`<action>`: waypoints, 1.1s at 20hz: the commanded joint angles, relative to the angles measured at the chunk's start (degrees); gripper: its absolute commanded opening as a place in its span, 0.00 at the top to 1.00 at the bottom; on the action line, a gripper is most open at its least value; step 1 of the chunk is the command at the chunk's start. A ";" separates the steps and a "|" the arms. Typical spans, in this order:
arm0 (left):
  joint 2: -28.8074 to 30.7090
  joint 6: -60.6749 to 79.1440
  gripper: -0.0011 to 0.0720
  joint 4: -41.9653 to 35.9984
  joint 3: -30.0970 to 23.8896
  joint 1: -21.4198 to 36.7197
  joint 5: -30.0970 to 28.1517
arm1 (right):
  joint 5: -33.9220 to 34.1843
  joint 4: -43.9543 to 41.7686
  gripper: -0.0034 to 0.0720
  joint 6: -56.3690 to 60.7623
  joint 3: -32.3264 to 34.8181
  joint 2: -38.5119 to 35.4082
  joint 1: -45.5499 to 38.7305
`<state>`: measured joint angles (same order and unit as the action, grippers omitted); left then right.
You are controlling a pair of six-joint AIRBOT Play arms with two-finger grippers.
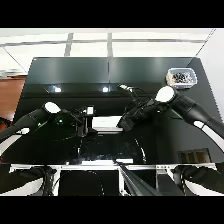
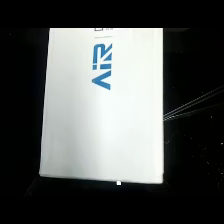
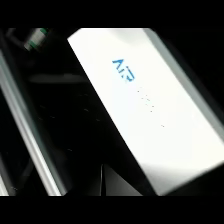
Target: Fold the box and place the chain.
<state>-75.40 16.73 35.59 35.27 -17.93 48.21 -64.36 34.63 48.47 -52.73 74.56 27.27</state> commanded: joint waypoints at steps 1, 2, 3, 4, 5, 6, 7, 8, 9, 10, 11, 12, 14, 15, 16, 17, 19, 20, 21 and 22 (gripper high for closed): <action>-0.04 0.00 0.35 0.02 0.07 -0.02 -0.02 | 3.52 -14.80 0.95 3.72 1.62 4.26 0.02; -0.04 0.00 0.35 0.02 0.07 -0.02 -0.02 | 5.03 -16.70 0.95 4.26 1.62 5.73 0.24; -0.04 0.00 0.35 0.02 0.07 -0.02 -0.02 | 6.36 -17.29 0.95 5.05 1.62 7.17 0.39; -0.04 0.00 0.35 0.02 0.07 -0.02 -0.02 | 6.99 -16.81 0.95 5.44 1.62 8.35 0.37; -0.04 0.00 0.35 0.02 0.07 -0.02 -0.02 | 6.97 -16.48 0.95 5.55 1.62 9.29 0.35; -0.04 0.00 0.35 0.00 0.07 -0.02 -0.02 | 6.99 -15.67 0.95 5.68 1.62 10.03 0.37; -0.04 0.00 0.35 0.02 0.07 -0.02 -0.02 | 7.02 -14.34 0.95 6.47 1.62 10.67 0.37; -0.04 0.00 0.35 0.00 0.07 -0.02 -0.02 | 6.97 -12.76 0.95 7.52 1.62 11.15 0.37; -0.04 -0.02 0.35 0.02 0.07 -0.02 -0.02 | 6.99 -11.15 0.95 8.20 1.62 11.52 0.37; -0.04 -0.02 0.35 0.00 0.07 -0.02 -0.04 | 6.99 -9.75 0.95 8.92 1.62 11.89 0.37; -0.04 -0.02 0.35 -0.04 0.07 -0.02 -0.04 | 7.04 -8.98 0.95 9.40 1.62 12.20 0.37; -0.04 -0.02 0.35 -0.04 0.07 -0.02 -0.04 | 7.15 -8.50 0.95 9.42 1.62 12.26 0.37; -0.04 -0.02 0.35 -0.07 0.07 -0.02 -0.02 | 7.65 -8.37 0.95 9.42 1.62 12.24 0.35; -0.04 -0.02 0.35 -0.07 0.07 -0.02 -0.02 | 7.67 -8.44 0.95 9.42 1.62 12.24 0.35; -0.04 -0.02 0.35 -0.11 0.07 0.00 -0.13 | 7.26 -8.44 0.95 9.40 1.62 12.24 0.35; -0.04 -0.02 0.35 -0.28 0.07 0.00 -0.17 | 5.92 -8.46 0.95 9.38 1.55 12.13 0.31; -0.04 -0.15 0.35 -0.28 0.07 0.00 -0.02 | 1.29 -7.54 0.95 9.16 0.61 10.71 -0.92; -0.02 -0.28 0.35 -0.26 0.07 0.00 0.00 | -1.66 -6.60 0.95 9.18 -0.48 9.16 -2.45; 0.20 -0.28 0.35 -0.24 0.09 0.11 0.02 | -3.96 -5.40 0.95 9.22 -1.53 7.08 -4.50; 0.81 -0.52 0.35 0.15 0.07 0.26 0.04 | -6.16 -3.82 0.95 9.84 -2.38 4.28 -7.21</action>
